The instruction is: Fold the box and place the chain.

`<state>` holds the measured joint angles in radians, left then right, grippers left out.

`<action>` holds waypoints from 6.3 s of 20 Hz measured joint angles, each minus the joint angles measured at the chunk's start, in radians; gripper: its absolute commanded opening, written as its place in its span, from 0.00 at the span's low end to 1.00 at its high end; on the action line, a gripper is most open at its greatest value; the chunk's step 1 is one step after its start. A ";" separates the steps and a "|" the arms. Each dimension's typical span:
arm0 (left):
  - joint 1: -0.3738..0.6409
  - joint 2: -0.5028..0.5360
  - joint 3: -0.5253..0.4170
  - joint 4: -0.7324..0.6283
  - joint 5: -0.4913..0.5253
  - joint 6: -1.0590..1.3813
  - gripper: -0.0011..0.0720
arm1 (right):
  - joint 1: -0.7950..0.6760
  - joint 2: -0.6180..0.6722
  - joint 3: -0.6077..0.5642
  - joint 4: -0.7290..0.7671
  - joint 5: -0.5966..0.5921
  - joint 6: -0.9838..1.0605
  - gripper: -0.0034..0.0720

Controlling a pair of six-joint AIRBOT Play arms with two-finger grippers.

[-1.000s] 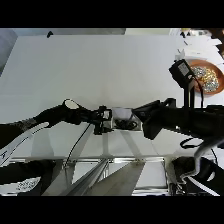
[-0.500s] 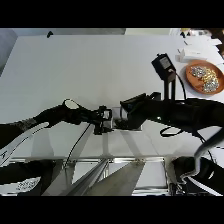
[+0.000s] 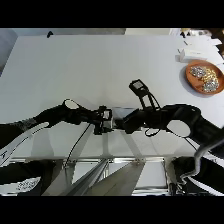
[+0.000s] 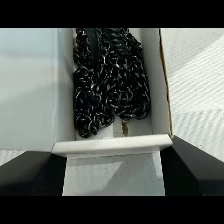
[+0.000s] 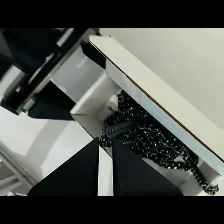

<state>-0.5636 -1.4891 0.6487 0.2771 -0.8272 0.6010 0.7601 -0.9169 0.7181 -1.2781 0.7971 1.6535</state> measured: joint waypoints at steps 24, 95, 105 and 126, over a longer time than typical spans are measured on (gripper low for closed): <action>0.000 0.000 0.000 0.000 0.000 0.000 0.21 | -0.345 0.123 -0.245 -0.072 0.129 -1.118 0.47; 0.000 0.000 0.000 0.000 0.000 0.000 0.21 | -0.230 -0.191 0.084 0.244 0.072 -0.914 0.22; 0.000 0.000 0.000 0.000 0.000 0.000 0.21 | -0.092 -0.149 0.069 0.193 0.140 -1.031 0.34; 0.000 0.000 0.000 0.000 0.000 0.000 0.21 | -0.064 -0.145 0.049 0.107 0.080 -1.060 0.11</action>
<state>-0.5636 -1.4891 0.6487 0.2771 -0.8272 0.6010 0.6956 -1.0622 0.7670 -1.1713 0.8776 0.5938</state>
